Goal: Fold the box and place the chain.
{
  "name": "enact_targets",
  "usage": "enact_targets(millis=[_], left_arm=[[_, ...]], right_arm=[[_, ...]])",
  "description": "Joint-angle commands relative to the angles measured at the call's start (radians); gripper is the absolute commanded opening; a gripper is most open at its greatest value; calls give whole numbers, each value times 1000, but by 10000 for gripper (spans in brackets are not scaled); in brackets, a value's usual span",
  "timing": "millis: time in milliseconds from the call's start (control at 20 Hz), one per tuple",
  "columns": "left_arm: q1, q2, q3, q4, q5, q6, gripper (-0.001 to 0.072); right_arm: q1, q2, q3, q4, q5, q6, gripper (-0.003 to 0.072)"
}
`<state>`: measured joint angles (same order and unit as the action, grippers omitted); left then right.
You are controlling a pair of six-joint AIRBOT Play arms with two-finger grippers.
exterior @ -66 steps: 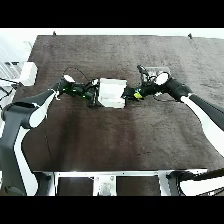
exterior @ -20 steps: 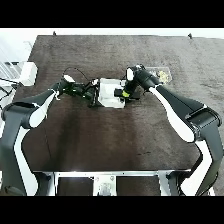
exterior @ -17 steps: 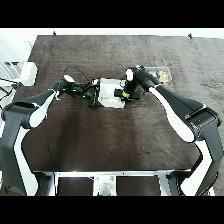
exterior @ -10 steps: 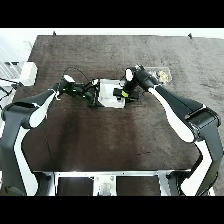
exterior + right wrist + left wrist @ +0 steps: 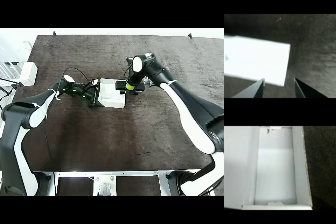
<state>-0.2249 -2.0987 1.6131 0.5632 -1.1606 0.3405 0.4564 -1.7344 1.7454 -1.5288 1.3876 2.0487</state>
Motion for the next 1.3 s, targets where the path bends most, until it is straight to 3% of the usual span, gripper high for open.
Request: enact_targets(millis=[0,150,300,550,650,950,1250], left_arm=[[0,0,0,1,1,0,231],[0,0,0,0,1,0,232],[0,0,0,0,1,0,232],[0,0,0,0,0,0,232],[0,0,0,0,0,0,232],[0,0,0,0,0,0,232],[0,0,0,0,0,0,232]], right_arm=[[-23,108,1,-23,49,-180,537],[-110,164,1,-143,-27,-256,542],[-249,159,-20,-124,-201,-359,543],[-468,50,-31,174,-379,-573,536],[-507,-17,-28,246,-404,-660,514],[-510,-200,76,265,-411,-779,445],[-498,-232,87,300,-417,-838,422]])
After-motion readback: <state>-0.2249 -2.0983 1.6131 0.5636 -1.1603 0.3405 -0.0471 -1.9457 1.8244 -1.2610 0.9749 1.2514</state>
